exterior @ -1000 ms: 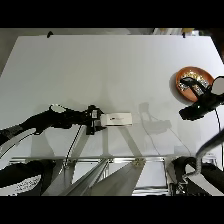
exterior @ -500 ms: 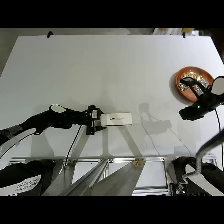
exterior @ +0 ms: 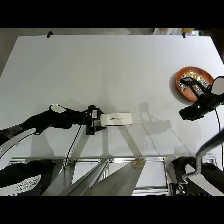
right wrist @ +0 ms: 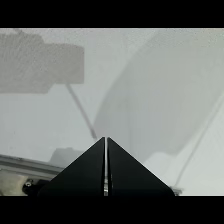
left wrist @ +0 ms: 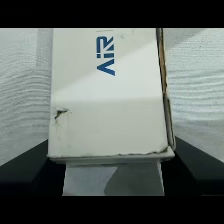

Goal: Fold the box and place the chain.

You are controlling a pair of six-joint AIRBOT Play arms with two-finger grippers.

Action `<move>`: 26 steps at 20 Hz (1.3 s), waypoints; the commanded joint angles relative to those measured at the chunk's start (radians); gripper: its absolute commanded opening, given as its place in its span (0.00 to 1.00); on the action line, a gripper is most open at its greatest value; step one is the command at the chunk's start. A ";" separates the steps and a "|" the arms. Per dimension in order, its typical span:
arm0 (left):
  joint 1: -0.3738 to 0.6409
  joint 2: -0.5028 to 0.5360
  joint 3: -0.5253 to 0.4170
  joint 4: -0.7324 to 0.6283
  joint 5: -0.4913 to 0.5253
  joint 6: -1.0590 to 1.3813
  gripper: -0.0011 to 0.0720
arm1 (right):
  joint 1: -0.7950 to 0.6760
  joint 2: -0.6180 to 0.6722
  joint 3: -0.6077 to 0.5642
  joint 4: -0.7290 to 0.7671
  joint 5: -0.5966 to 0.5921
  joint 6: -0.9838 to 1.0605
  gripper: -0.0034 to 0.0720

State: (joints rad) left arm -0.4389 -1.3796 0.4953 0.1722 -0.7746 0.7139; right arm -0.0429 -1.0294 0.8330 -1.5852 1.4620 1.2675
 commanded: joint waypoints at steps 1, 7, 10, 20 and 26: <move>0.001 0.011 0.001 0.000 0.002 0.000 0.20 | -0.001 0.001 0.000 0.000 0.000 0.000 0.06; 0.002 0.072 0.001 0.002 0.010 0.000 0.19 | -0.001 0.001 0.000 0.000 0.000 0.000 0.06; 0.005 0.135 0.001 0.005 0.106 -0.067 0.20 | -0.001 0.001 0.000 0.000 0.000 0.000 0.06; 0.328 0.426 -0.001 0.042 0.442 -0.678 0.20 | -0.001 0.001 0.000 0.000 0.000 0.000 0.06; 0.651 0.427 -0.009 0.690 0.196 -1.162 0.20 | -0.001 0.001 0.000 0.000 0.000 0.000 0.06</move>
State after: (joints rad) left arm 0.0734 -0.9604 0.4892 0.5362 -0.4732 -0.1894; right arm -0.0429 -1.0294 0.8330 -1.5856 1.4620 1.2671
